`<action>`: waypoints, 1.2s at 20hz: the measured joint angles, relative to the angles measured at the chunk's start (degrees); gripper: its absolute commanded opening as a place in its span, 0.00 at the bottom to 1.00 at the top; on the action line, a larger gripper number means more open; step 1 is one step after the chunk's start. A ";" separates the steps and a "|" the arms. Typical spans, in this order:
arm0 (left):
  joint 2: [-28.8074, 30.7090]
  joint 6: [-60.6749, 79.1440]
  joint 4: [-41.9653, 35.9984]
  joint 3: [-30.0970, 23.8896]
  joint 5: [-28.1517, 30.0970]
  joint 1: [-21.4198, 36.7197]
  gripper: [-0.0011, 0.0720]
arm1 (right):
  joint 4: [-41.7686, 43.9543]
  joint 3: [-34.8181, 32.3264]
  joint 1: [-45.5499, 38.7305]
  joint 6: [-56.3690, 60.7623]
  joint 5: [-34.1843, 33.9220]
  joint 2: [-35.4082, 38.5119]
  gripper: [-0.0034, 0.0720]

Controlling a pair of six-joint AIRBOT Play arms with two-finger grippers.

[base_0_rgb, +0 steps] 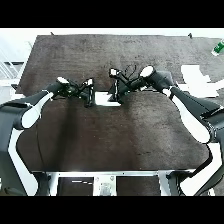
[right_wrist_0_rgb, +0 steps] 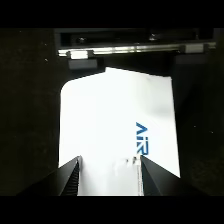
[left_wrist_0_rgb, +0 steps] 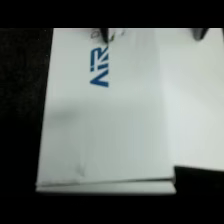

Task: Fold the box and place the chain.

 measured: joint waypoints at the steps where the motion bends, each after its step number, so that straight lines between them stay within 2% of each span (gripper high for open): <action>1: 0.00 0.00 0.00 0.00 0.00 0.00 0.66 | -0.07 -0.09 0.07 0.00 -0.81 0.00 0.60; 9: 0.00 -0.15 -0.15 0.02 0.31 0.04 0.66 | -0.09 0.52 0.17 0.68 -5.27 0.26 0.60; 11: 0.00 -0.11 -0.13 0.02 0.28 0.04 0.66 | 0.35 0.94 0.15 1.20 -6.10 0.87 0.51; 13: 0.00 -0.09 -0.13 0.02 0.24 0.04 0.66 | 0.42 1.09 0.17 1.40 -6.21 1.20 0.51; 14: 0.00 -0.04 -0.11 0.02 0.20 0.04 0.66 | 0.42 1.16 0.15 1.49 -6.27 1.29 0.48; 15: 0.00 -0.02 -0.11 0.02 0.17 0.04 0.66 | 0.44 1.16 0.15 1.53 -6.29 1.38 0.40; 19: 0.00 -0.07 -0.11 0.02 0.09 0.04 0.66 | 0.39 1.05 0.17 1.62 -6.16 1.11 0.37; 20: 0.00 -0.04 -0.13 0.02 0.07 0.04 0.66 | 0.28 0.85 0.17 1.62 -6.10 1.01 0.28; 21: 0.00 -0.09 -0.13 0.02 0.07 0.04 0.66 | 0.31 0.61 0.17 1.64 -5.99 0.94 0.24; 24: -0.02 -0.09 -0.13 0.02 0.04 0.04 0.66 | 0.50 -0.39 0.22 1.62 -6.23 0.87 0.24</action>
